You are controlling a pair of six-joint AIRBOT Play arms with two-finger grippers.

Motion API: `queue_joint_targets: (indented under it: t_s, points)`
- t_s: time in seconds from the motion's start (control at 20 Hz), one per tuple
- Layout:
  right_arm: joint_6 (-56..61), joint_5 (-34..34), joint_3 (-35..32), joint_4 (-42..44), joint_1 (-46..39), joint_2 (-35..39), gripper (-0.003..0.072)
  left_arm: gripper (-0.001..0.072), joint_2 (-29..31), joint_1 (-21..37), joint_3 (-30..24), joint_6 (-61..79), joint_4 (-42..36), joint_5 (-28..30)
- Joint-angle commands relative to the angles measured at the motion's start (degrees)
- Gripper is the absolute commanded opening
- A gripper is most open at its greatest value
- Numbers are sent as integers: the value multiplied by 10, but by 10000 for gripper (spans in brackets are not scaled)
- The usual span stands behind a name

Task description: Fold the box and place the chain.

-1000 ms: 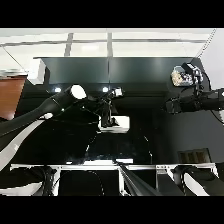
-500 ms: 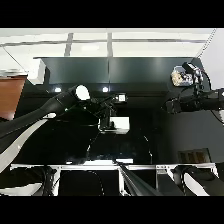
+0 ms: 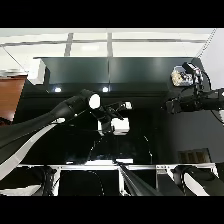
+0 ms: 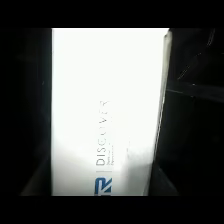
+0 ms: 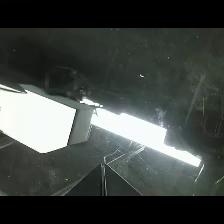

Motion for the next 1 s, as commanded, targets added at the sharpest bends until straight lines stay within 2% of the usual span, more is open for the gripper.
queue_joint_targets:
  t_s: [0.0,0.15,0.25,0.45,0.55,0.75,0.85,0.95]
  points:
    - [0,-2,0,0,0,0,19,400,-5,-3,10,-108,67,-18]
    - [0,-6,0,0,0,0,19,393,13,55,46,-130,70,-98]
    - [0,-8,0,0,0,0,19,389,46,120,66,-185,75,-141]
    - [0,-10,0,0,0,0,19,389,110,282,69,-352,191,-196]
    - [0,-11,0,0,0,0,19,389,115,378,65,-382,221,-194]
    - [0,-25,0,0,0,0,19,389,91,558,67,-394,208,-139]
    - [0,-37,0,0,0,0,19,390,69,607,77,-390,183,-126]
    - [0,-45,0,0,0,0,19,389,41,624,97,-347,158,-83]
